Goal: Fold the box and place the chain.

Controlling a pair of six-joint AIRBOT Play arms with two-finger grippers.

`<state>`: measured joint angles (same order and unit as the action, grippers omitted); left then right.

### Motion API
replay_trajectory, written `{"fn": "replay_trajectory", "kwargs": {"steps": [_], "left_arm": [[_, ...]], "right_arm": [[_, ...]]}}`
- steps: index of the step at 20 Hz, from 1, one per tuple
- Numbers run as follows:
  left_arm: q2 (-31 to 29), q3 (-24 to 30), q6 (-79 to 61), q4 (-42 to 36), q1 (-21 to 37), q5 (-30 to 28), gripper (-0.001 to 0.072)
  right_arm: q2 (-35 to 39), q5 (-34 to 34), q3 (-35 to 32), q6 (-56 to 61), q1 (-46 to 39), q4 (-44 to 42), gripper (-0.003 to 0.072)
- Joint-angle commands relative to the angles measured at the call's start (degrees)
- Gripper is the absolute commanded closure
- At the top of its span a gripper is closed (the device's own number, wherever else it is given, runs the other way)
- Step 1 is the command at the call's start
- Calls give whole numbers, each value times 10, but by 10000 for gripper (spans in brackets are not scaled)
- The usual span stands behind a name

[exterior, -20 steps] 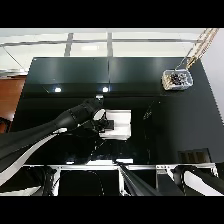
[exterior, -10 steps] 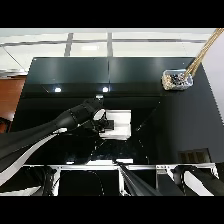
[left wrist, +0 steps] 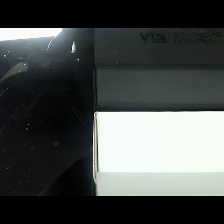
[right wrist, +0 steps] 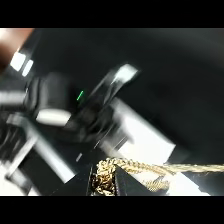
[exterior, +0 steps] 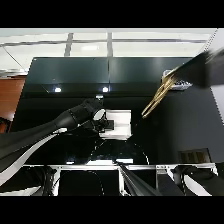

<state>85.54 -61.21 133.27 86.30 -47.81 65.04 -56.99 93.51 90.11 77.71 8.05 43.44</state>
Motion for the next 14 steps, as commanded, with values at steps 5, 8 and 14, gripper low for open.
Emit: {"fn": "replay_trajectory", "kwargs": {"steps": [5,8,14], "left_arm": [[0,0,0,0,0,0,682],[0,0,0,0,0,0,681],[0,0,0,0,0,0,681]], "right_arm": [[0,-173,-220,-4,143,-19,672],[0,-250,-293,-4,160,-23,671],[-1,-360,-423,39,160,-23,671]]}}
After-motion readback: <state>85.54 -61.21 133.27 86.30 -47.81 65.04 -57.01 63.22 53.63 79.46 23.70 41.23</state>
